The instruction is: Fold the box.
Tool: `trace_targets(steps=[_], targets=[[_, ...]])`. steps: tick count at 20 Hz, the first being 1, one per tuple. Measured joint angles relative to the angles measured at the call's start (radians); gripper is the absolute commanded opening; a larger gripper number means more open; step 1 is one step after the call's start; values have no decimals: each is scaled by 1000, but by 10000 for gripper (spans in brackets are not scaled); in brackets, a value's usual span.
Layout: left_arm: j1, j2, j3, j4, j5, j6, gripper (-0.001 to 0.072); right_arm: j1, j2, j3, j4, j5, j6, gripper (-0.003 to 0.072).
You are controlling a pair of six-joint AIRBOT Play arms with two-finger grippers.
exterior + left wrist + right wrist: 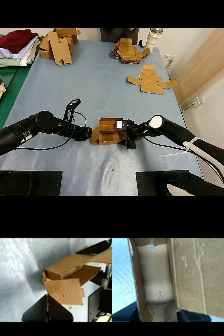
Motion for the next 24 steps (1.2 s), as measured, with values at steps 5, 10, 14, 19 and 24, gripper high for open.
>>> trace_targets(steps=[5,10,14,19,24], targets=[[0,-42,0,-88,23,45,15,0,0,0,-1,0,0,507],[1,-53,6,-153,23,97,15,0,0,0,-1,0,-1,507],[4,-55,8,-187,23,77,14,0,0,0,-1,0,-1,507],[2,-55,8,-212,22,66,474,0,0,0,-1,0,-1,507],[-1,-55,8,-202,22,67,474,0,0,0,0,0,-1,507]])
